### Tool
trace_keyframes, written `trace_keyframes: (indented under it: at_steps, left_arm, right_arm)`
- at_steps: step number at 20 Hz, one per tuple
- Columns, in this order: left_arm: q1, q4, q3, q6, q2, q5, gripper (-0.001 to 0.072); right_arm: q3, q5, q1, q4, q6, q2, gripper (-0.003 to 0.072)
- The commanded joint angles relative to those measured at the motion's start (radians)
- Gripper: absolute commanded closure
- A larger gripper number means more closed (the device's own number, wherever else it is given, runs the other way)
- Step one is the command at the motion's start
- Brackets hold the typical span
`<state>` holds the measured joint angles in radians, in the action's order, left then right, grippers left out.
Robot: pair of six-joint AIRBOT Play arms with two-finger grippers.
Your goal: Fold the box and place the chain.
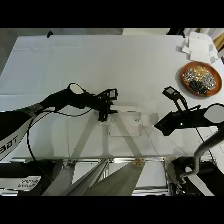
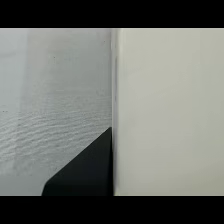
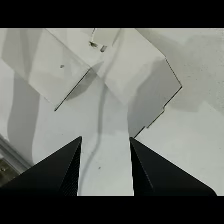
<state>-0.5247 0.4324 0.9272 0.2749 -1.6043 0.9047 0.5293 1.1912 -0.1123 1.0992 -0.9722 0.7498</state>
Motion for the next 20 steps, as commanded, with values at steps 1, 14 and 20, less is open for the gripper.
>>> trace_keyframes:
  at_steps: [1,14,20]
  left_arm:
    - [-0.001,-0.005,0.001,0.014,-0.016,-0.02,0.0704]
    - [-0.001,-0.006,0.001,0.013,-0.016,-0.035,0.07]
    - [-0.001,-0.006,0.001,0.013,-0.015,-0.033,0.0701]
  right_arm:
    - [0.0,-0.002,-0.001,0.0,0.0,-0.001,0.0347]
    - [0.0,-0.002,-0.001,-0.006,0.004,-0.001,0.0348]
    - [0.0,0.019,-0.001,-0.138,0.174,-0.001,0.0675]
